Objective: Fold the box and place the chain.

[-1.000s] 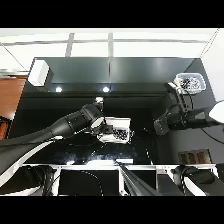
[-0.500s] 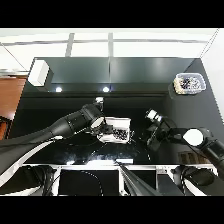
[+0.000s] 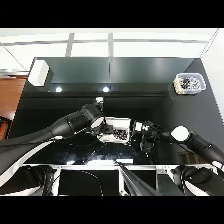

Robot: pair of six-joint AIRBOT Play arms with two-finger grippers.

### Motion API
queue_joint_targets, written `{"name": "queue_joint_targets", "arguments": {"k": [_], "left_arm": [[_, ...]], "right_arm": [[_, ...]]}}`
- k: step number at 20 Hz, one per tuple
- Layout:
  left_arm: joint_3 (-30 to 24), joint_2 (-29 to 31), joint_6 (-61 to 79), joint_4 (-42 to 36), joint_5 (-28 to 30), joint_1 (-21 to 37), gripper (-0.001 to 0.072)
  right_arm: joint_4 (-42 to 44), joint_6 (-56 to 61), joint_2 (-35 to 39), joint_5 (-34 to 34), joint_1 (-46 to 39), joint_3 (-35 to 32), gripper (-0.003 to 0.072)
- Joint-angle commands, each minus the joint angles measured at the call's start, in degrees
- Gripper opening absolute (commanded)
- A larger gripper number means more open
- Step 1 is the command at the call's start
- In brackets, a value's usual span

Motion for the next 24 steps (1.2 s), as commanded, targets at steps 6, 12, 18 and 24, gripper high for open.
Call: {"name": "queue_joint_targets", "arguments": {"k": [6, 12, 18, 24], "left_arm": [[0.02, 0.00, 0.00, -0.02, 0.00, 0.02, 0.0028], [0.02, 0.00, 0.02, -0.02, 0.00, 0.02, 0.0028], [0.02, 0.00, 0.00, -0.02, 0.00, 0.02, 0.0028], [0.02, 0.00, 0.00, -0.02, 0.02, 0.02, 0.0028]], "right_arm": [[2.89, -3.43, -5.57, -3.54, 2.78, 1.57, 0.0627], [2.89, -2.99, -6.23, -4.76, 2.82, 1.57, 0.0338], [1.44, 4.50, -3.63, -4.76, 2.03, 1.75, 0.0053], [-12.90, 29.14, 6.36, 7.21, -4.20, 6.86, 0.0053]]}}
